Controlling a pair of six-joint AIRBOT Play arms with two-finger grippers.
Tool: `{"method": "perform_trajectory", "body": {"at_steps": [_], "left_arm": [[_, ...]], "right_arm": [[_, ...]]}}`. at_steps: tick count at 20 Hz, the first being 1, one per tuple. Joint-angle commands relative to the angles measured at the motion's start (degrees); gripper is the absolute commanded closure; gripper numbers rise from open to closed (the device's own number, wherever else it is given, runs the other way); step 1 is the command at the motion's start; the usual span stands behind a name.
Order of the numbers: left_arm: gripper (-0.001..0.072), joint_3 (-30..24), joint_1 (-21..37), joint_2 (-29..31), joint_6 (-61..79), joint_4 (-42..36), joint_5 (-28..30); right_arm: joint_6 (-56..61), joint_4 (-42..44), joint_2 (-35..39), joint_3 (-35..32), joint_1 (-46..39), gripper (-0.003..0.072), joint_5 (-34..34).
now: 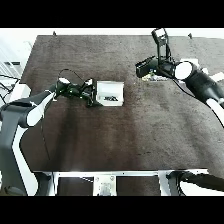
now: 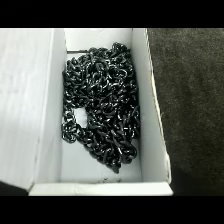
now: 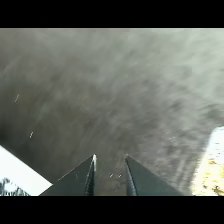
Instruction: Fold the box and place the chain.
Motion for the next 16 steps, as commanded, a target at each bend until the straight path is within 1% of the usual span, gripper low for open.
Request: {"method": "perform_trajectory", "body": {"at_steps": [1, 5, 7, 9, 11, 15, 16], "left_arm": [[0.0409, 0.0, 0.0, 0.0, 0.0, 0.0, 0.0], [0.0409, 0.0, 0.0, 0.0, 0.0, 0.0, 0.1], [0.0409, 0.0, 0.0, 0.0, 0.0, 0.0, 0.0], [0.0409, 0.0, 0.0, 0.0, 0.0, 0.0, 0.1], [0.0409, 0.0, 0.0, 0.0, 0.0, 0.0, 0.1], [0.0409, 0.0, 0.0, 0.0, 0.0, 0.0, 0.1], [0.0409, 0.0, 0.0, 0.0, 0.0, 0.0, 0.2]], "right_arm": [[-20.7, 17.2, -9.3, 7.2, -3.9, 0.0479, 14.1], [-24.5, 19.6, -18.7, 14.4, -3.8, 0.0477, 23.2], [-24.9, 20.0, -21.3, 16.7, -3.2, 0.0478, 25.4], [-25.4, 20.0, -22.3, 17.0, -2.3, 0.0478, 26.0], [-26.3, 20.0, -22.8, 17.0, -1.3, 0.0477, 28.0], [-26.6, 20.0, -22.9, 17.0, 0.7, 0.0406, 33.8], [-26.6, 19.9, -22.9, 17.0, 1.0, 0.0406, 34.7]]}}
